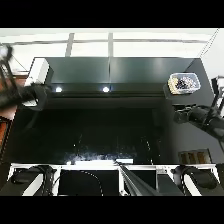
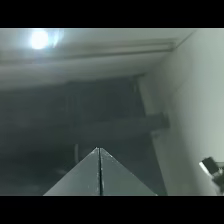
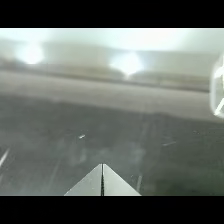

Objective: Fold the box and place the chain.

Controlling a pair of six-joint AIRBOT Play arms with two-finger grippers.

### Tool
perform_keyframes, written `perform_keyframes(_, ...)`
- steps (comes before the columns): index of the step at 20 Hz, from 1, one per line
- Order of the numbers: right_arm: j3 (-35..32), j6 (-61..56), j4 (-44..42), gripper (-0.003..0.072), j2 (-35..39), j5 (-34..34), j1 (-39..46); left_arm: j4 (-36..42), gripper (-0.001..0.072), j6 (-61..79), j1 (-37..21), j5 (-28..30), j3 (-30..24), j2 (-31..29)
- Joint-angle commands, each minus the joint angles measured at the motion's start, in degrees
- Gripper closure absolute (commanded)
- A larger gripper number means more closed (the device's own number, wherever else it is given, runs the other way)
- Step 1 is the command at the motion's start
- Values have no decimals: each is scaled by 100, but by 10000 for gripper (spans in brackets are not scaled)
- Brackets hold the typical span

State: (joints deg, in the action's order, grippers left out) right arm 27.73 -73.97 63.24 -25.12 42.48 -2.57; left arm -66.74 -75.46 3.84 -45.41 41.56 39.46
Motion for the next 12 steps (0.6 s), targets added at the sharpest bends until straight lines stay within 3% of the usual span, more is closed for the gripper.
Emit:
perform_keyframes(1, -785, 4, 179, 675, 205, -828, -42, 15, 685, 2, 601, 1117, -1635, -1274)
perform_keyframes(4, -785, 4, 175, 676, 205, -560, -42, -22, 684, 9, 562, 1025, -1814, -1554)
perform_keyframes(12, -787, 4, 175, 676, 205, -560, -42, 13, 684, 9, 570, 1054, -1812, -1552)
